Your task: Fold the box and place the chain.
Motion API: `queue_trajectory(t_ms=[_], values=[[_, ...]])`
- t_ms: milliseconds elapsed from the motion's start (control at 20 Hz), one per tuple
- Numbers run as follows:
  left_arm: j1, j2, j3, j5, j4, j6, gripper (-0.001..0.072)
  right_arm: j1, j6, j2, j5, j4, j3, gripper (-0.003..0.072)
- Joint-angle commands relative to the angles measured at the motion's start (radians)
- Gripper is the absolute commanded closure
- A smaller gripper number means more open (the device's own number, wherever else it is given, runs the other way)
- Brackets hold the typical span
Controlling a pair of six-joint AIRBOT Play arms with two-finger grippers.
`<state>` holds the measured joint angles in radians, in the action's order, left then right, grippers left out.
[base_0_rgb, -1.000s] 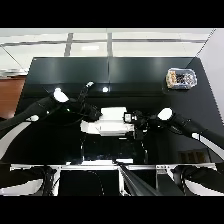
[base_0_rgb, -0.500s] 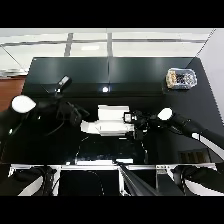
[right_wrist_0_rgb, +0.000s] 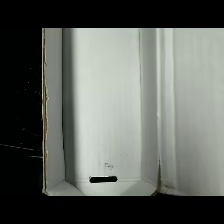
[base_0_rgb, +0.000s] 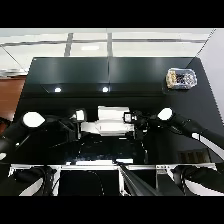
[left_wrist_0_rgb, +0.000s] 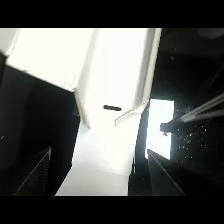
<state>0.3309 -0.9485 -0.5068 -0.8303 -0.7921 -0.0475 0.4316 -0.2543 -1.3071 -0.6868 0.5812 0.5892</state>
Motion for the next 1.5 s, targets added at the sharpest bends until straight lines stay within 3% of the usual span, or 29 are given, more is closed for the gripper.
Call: queue_trajectory(t_ms=[0, 250, 300, 350, 400, 450, 600, 1000, 1250, 1300, 1350, 1450], values=[[0.072, -0.127, -0.053, 0.043, -0.034, -0.062, 0.0001, 0.0, 0.0, 0.0, 0.0, 0.0, 0.001, 0.0273], [0.093, -0.265, -0.132, 0.023, -0.033, -0.061, 0.0006, 0.0, 0.0, 0.0, 0.0, 0.0, 0.001, 0.0273], [0.093, -0.272, -0.144, 0.01, -0.032, -0.06, 0.0037, 0.0, 0.0, 0.0, 0.0, 0.0, 0.001, 0.0273], [0.093, -0.272, -0.151, 0.002, -0.025, -0.058, 0.0124, 0.0, 0.0, 0.0, 0.0, 0.0, 0.001, 0.0273], [0.091, -0.272, -0.16, -0.024, -0.017, -0.051, 0.0326, 0.0, 0.0, 0.0, 0.0, 0.0, 0.001, 0.0273], [0.09, -0.272, -0.166, -0.047, -0.007, -0.051, 0.0474, 0.0, 0.0, 0.0, 0.0, 0.0, 0.001, 0.0273], [0.09, -0.273, -0.173, -0.096, -0.003, -0.05, 0.0493, 0.0, 0.0, 0.0, 0.0, 0.0, 0.001, 0.0273], [0.102, -0.35, -0.175, -0.014, 0.177, -0.051, 0.0492, 0.0, 0.0, 0.0, 0.0, 0.0, 0.001, 0.0273], [0.117, -0.377, -0.18, -0.023, 0.18, -0.05, 0.0495, 0.0, 0.0, 0.0, 0.0, 0.0, 0.001, 0.0273], [0.117, -0.377, -0.18, -0.023, 0.175, -0.05, 0.0603, 0.0, 0.0, 0.0, 0.0, 0.0, 0.001, 0.0273], [0.117, -0.377, -0.18, -0.023, 0.174, -0.05, 0.0647, 0.0, 0.0, 0.0, 0.0, 0.0, 0.001, 0.0273], [0.117, -0.377, -0.18, -0.031, 0.175, -0.05, 0.0618, 0.0, 0.0, 0.0, 0.0, 0.0, 0.001, 0.0273]])
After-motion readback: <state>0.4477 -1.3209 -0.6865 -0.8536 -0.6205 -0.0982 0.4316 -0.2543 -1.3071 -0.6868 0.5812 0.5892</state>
